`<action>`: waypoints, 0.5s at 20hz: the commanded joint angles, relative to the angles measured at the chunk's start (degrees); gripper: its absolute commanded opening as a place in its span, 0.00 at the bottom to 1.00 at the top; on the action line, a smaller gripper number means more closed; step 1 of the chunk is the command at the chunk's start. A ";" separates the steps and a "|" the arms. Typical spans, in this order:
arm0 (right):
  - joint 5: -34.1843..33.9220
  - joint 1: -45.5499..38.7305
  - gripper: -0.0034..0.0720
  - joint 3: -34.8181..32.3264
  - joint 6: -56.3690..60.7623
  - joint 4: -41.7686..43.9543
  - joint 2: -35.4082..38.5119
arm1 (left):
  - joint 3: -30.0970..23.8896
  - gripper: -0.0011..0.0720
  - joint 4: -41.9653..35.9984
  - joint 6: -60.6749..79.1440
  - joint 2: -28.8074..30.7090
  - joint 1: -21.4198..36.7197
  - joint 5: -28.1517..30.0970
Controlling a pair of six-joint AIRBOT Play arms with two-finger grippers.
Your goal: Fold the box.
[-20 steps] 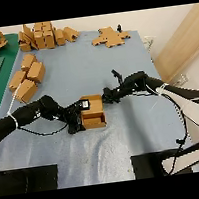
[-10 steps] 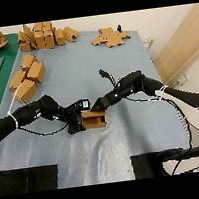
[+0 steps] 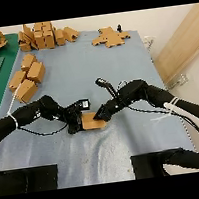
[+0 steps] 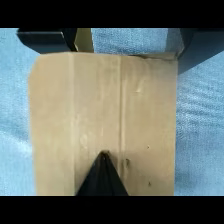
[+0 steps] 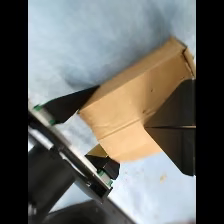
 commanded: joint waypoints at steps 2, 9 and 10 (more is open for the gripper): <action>9.57 4.39 0.05 -1.09 -0.26 -11.47 6.71 | 0.02 0.56 0.02 0.00 0.04 -0.02 0.02; 17.03 9.97 0.29 -1.05 -13.35 -15.04 5.73 | 0.02 0.56 -0.17 0.00 -0.02 -0.15 -0.04; 16.96 10.58 0.29 -1.05 -15.37 -15.04 5.73 | 0.02 0.56 -0.17 0.00 -0.02 -0.28 -0.02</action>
